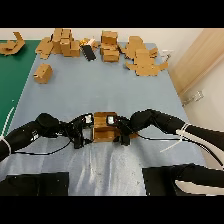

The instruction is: Fold the box.

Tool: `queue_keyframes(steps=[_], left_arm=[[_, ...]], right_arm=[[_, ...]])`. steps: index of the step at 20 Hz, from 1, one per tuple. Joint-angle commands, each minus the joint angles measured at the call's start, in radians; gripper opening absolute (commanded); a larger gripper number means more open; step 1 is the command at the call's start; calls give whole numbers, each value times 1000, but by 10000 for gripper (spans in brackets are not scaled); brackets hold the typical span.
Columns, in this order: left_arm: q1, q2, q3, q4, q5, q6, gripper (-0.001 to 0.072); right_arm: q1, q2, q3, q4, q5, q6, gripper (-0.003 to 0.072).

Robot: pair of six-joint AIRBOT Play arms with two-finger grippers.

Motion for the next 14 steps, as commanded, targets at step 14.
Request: queue_keyframes(steps=[14], left_arm=[[-31, -69, 59, 40, 2, 45, 696]], right_arm=[[0, 0, 0, 0, 0, 0, 511]])
